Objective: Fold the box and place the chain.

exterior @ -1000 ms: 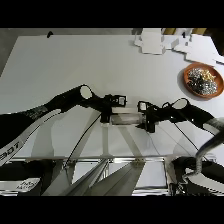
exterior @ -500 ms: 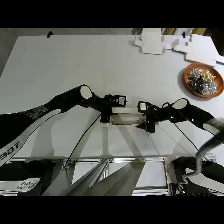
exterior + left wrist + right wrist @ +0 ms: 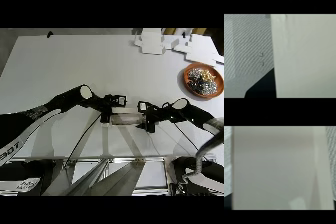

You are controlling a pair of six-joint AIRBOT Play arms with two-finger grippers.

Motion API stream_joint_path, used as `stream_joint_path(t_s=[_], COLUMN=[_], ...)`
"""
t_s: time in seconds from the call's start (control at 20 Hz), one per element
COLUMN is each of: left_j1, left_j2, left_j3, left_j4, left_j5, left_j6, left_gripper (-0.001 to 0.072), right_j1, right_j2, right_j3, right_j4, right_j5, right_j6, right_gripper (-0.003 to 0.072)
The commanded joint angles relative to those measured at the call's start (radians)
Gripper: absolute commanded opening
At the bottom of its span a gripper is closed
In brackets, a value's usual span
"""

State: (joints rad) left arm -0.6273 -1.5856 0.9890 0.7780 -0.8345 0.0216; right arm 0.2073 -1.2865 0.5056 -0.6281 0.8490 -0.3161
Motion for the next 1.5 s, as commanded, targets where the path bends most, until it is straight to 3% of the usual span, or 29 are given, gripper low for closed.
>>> stream_joint_path(t_s=[0.0,0.4,0.45,0.55,0.8,0.85,0.95,1.25,1.45], left_j1=[0.0,0.0,0.004,0.005,0.006,0.006,0.006,0.006,0.005], left_j2=[0.0,0.0,0.002,0.015,0.071,0.08,0.091,0.169,0.287], left_j3=[0.0,0.0,0.0,0.0,0.0,0.0,0.0,0.0,0.0], left_j4=[0.0,-0.002,0.003,0.001,0.029,0.058,0.144,0.385,0.41], left_j5=[0.0,0.0,0.0,0.0,0.005,0.005,0.003,-0.07,-0.076], left_j6=[0.0,0.0,0.0,-0.005,-0.006,-0.032,-0.138,-0.436,-0.539], left_gripper=[0.0011,0.0016,0.0068,0.0353,0.0433,0.053,0.0646,0.0626,0.0616], right_j1=[0.0,0.0,0.0,0.0,0.0,0.0,0.0,0.0,0.0], right_j2=[0.0,0.0,0.0,0.0,0.0,0.0,0.0,0.0,0.0], right_j3=[0.0,0.0,0.0,0.0,0.0,0.0,0.0,0.0,0.0], right_j4=[0.0,0.0,0.0,0.0,0.0,0.0,0.0,0.0,0.0], right_j5=[0.0,0.0,0.0,0.0,0.0,0.0,0.0,0.0,0.0], right_j6=[0.0,0.0,0.0,0.0,0.0,0.0,0.0,0.0,0.0], right_gripper=[0.0319,0.0319,0.0319,0.0319,0.0319,0.0319,0.0319,0.0319,0.0319])
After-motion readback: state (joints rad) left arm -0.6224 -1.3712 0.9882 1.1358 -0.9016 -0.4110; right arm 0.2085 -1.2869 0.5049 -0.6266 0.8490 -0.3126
